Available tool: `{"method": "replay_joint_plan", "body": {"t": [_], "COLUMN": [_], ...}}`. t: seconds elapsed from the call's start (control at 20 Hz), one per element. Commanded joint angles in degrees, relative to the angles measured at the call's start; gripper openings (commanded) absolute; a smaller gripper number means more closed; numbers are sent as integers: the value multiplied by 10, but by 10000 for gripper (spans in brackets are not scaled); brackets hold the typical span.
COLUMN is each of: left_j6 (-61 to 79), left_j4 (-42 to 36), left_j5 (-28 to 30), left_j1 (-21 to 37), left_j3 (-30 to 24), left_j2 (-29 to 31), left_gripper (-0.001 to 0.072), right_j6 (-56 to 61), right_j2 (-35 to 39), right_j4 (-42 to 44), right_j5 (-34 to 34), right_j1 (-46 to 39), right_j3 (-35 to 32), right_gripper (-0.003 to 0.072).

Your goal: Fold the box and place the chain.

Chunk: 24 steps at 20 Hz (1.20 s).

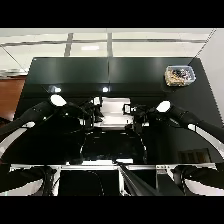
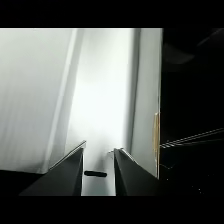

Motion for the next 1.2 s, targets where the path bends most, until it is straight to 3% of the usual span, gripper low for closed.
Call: {"method": "replay_joint_plan", "body": {"t": [0.0,0.3,0.35,0.4,0.45,0.5,0.55,0.6,0.65,0.7,0.75,0.8,0.85,1.15], "left_j6": [-1,-2,-3,-3,-4,-5,-9,-21,-21,-23,-38,-59,-90,-515], "left_j4": [0,-2,-1,-1,-1,-1,-1,4,10,6,4,27,68,289], "left_j5": [4,4,5,5,5,6,4,1,-8,-11,-11,-20,-45,-153], "left_j1": [-5,-13,-17,-17,-17,-17,-17,-17,-17,-17,-16,-13,-6,109], "left_j3": [1,1,1,1,1,1,1,2,5,5,6,14,28,78], "left_j2": [-3,-21,-22,-21,-20,-20,-20,-20,-20,-19,-18,-14,-8,81], "left_gripper": [242,239,170,53,69,238,315,190,119,307,369,80,29,29], "right_j6": [1,1,1,1,1,1,1,1,1,1,1,1,1,1], "right_j2": [0,0,0,0,0,0,0,0,0,0,0,0,0,0], "right_j4": [0,0,0,0,0,0,0,0,0,0,0,0,0,0], "right_j5": [0,0,0,0,0,0,0,0,0,0,0,0,0,1], "right_j1": [0,0,0,0,0,1,0,0,0,0,0,0,0,0], "right_j3": [0,0,0,0,0,0,0,0,0,0,0,0,0,0], "right_gripper": [159,160,160,160,160,160,160,160,160,160,160,160,160,161]}}
